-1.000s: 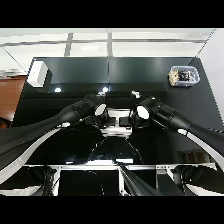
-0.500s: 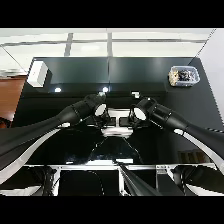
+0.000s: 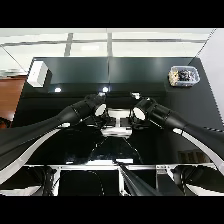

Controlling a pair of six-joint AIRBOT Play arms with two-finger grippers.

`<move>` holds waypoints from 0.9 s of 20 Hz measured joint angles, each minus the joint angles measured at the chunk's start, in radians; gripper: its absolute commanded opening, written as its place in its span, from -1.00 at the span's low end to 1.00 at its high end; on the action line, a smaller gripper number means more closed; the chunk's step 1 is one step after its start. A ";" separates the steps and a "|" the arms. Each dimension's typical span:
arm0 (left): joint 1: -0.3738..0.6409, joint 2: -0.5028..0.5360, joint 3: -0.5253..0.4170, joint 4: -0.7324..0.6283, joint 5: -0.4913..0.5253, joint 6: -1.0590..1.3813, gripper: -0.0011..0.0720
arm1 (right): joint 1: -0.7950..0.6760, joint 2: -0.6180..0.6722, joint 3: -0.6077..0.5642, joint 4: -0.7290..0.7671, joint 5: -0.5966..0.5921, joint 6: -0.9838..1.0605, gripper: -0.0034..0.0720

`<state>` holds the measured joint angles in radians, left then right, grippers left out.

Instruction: Fold the box and place the chain.

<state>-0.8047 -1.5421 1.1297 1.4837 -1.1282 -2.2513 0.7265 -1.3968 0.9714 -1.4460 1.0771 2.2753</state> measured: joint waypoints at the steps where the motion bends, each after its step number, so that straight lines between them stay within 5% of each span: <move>1: 0.000 0.000 0.000 0.000 0.000 0.000 -0.90 | 0.000 -0.005 0.000 0.006 0.002 0.000 -0.20; 3: 0.000 0.000 0.000 0.000 0.002 0.000 -0.90 | 0.000 -0.013 0.000 0.014 0.003 0.000 -0.44; 4: 0.000 0.000 0.000 0.000 0.002 -0.001 -0.90 | 0.000 -0.016 0.000 0.018 0.003 0.000 -0.88; 9: 0.000 0.000 0.000 -0.003 -0.001 -0.002 -0.90 | 0.000 -0.022 0.000 0.025 0.010 0.030 -0.88; 10: 0.000 0.000 0.000 -0.002 0.000 -0.002 -0.90 | 0.000 -0.022 0.000 0.025 0.010 0.033 -0.86; 12: 0.000 0.000 0.000 0.001 0.001 0.000 -0.90 | 0.000 -0.022 0.000 0.029 0.014 0.034 -0.05; 18: 0.000 0.000 0.000 0.003 0.001 0.000 -0.90 | -0.005 0.026 0.067 0.016 0.118 -0.069 -0.05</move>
<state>-0.8043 -1.5421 1.1301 1.4872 -1.1271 -2.2513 0.7216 -1.3708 1.0382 -1.4296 1.1950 2.2059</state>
